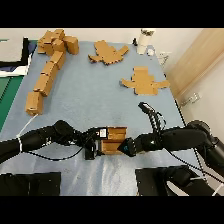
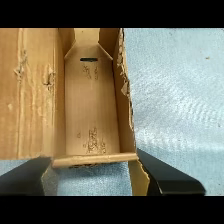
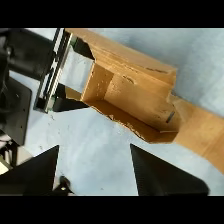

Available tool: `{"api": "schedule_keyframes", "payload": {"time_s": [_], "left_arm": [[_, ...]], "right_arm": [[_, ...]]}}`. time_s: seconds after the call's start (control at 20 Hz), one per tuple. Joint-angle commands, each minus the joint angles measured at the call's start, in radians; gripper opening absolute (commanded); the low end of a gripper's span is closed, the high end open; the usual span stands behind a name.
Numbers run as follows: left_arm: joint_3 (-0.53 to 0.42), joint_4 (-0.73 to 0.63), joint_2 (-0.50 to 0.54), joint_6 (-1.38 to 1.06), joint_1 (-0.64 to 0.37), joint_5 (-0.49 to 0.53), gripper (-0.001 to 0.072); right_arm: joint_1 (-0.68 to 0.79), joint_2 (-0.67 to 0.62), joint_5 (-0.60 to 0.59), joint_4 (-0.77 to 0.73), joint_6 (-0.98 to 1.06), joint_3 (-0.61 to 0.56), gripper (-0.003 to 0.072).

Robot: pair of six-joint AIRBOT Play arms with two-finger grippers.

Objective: Fold the box.

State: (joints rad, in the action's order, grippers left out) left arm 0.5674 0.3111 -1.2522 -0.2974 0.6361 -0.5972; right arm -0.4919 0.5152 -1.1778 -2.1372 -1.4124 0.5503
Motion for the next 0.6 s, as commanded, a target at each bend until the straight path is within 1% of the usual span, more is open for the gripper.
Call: {"api": "schedule_keyframes", "payload": {"time_s": [0.0, 0.05, 0.1, 0.15, 0.25, 0.3, 0.35, 0.4, 0.55], "left_arm": [[0.001, 0.0, 0.0, 0.0, 0.0, 0.0, 0.0523], [0.001, 0.0, 0.0, 0.0, 0.0, 0.0, 0.0523], [0.001, 0.0, 0.0, 0.0, 0.0, 0.0, 0.0523], [0.001, 0.0, 0.0, 0.0, 0.0, 0.0, 0.0523], [0.001, 0.0, 0.0, 0.0, 0.0, 0.0, 0.0523], [0.001, 0.0, 0.0, 0.0, 0.0, 0.0, 0.0523], [0.001, 0.0, 0.0, 0.0, 0.0, 0.0, 0.0523], [0.001, 0.0, 0.0, 0.0, 0.0, 0.0, 0.0523], [0.001, 0.0, 0.0, 0.0, 0.0, 0.0, 0.0523]], "right_arm": [[-0.001, 0.018, 0.037, -0.023, 0.231, 0.001, 0.0689], [-0.001, 0.04, 0.048, -0.041, 0.255, 0.001, 0.0598], [-0.004, 0.069, 0.071, -0.061, 0.243, 0.001, 0.0384], [-0.013, 0.101, 0.108, -0.081, 0.21, 0.001, 0.0269], [-0.015, 0.172, 0.216, -0.103, 0.172, 0.002, 0.0255], [-0.013, 0.206, 0.262, -0.097, 0.162, 0.007, 0.0172], [-0.012, 0.246, 0.3, -0.083, 0.135, 0.02, 0.0023], [-0.006, 0.284, 0.324, -0.068, 0.113, 0.037, 0.0007], [0.034, 0.404, 0.34, -0.055, 0.0, 0.101, 0.0006]]}}
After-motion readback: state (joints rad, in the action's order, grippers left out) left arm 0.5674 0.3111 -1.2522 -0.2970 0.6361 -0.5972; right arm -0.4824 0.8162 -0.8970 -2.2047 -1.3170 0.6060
